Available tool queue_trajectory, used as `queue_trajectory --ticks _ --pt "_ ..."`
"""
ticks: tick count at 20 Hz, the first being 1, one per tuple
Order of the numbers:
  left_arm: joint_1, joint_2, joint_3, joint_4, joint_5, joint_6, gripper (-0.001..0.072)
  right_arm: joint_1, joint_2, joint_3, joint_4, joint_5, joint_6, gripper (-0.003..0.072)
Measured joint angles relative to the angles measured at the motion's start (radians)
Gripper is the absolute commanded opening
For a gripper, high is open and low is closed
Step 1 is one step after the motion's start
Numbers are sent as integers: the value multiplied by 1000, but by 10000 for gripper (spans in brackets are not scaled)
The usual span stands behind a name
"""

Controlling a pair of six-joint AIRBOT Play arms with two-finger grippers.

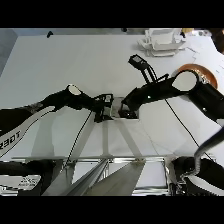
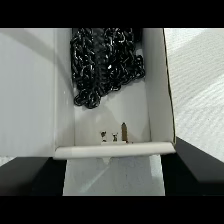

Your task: Fold the box and place the chain.

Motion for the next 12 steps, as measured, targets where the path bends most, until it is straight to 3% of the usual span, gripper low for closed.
queue_trajectory --ticks 1,4,5,7,8,9,10,12 --pt "0 0 0 0 0 0 251 11 -9 0 -5 5 6 23" --pt "0 0 0 0 0 0 251 50 -40 0 -18 -1 37 243" --pt "0 0 0 0 0 0 251 56 -46 0 -22 -10 56 247" --pt "0 0 0 0 0 0 251 63 -53 0 -27 -26 87 242" --pt "0 0 0 0 0 0 251 66 -54 2 -25 -29 98 204" --pt "0 0 0 0 0 0 251 67 -53 10 -24 -32 100 80" --pt "0 0 0 0 0 0 251 65 -50 24 -26 -34 102 19" --pt "0 0 0 0 0 0 251 50 -45 69 -45 -51 108 19"
